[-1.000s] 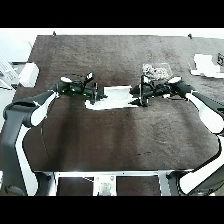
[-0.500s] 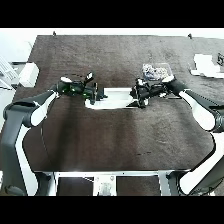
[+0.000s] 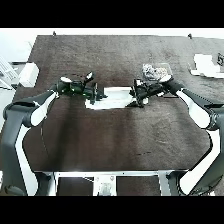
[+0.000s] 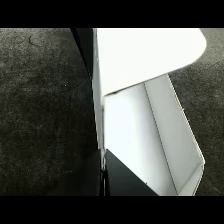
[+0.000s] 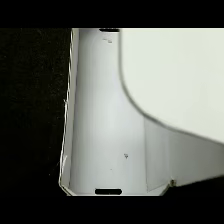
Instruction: Fold the box and place the chain.
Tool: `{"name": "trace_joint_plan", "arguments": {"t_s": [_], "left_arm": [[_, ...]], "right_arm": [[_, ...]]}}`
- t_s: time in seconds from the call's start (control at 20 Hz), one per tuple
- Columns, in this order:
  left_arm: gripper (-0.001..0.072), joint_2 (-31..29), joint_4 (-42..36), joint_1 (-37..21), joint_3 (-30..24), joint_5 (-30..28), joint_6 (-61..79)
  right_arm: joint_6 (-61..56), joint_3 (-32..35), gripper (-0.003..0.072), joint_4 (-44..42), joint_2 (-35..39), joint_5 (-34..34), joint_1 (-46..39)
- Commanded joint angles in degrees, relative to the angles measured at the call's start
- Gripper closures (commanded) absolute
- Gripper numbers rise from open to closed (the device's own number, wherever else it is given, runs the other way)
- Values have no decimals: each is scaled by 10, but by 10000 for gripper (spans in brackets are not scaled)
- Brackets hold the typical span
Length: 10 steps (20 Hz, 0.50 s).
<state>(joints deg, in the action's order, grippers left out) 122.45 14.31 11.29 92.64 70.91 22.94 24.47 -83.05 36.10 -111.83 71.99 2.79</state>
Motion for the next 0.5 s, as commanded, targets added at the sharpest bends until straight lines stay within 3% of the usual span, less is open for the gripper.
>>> {"name": "trace_joint_plan", "arguments": {"t_s": [0.0, 0.45], "left_arm": [[688, 0, 0, 0, 0, 0, 0], [688, 0, 0, 0, 0, 0, 0]], "right_arm": [[1, -2, 74, -1, -3, -2, 4], [13, -2, 74, -31, -17, -1, 8]]}}
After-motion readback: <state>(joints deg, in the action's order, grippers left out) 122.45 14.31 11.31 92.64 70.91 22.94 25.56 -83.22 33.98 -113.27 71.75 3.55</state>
